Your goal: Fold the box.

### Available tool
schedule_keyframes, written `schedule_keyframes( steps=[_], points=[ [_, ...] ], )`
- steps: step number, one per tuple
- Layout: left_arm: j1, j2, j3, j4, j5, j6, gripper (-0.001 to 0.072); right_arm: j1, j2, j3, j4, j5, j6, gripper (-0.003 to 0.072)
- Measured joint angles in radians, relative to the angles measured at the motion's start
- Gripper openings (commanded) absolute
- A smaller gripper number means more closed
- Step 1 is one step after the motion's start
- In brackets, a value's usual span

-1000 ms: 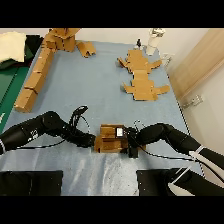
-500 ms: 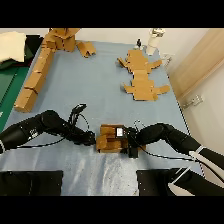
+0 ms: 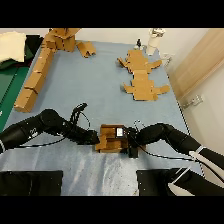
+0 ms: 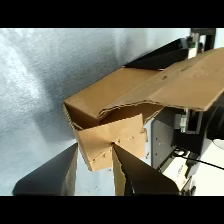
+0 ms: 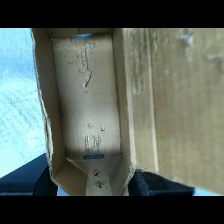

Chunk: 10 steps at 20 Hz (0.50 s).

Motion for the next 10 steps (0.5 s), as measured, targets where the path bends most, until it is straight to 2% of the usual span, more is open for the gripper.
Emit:
schedule_keyframes(
  steps=[8, 9, 10],
  points=[
    [0.0, -0.016, 0.0, -0.028, 0.001, -0.001, 0.0333, 0.0, 0.0, 0.0, 0.0, 0.0, 0.0, 0.0503],
    [-0.001, -0.02, 0.0, -0.035, 0.008, -0.004, 0.0351, 0.0, 0.0, 0.0, 0.0, 0.0, 0.0, 0.0504],
    [-0.004, -0.024, 0.0, -0.04, 0.017, -0.009, 0.0426, 0.0, 0.0, 0.0, 0.0, 0.0, 0.0, 0.0504]
  ],
)
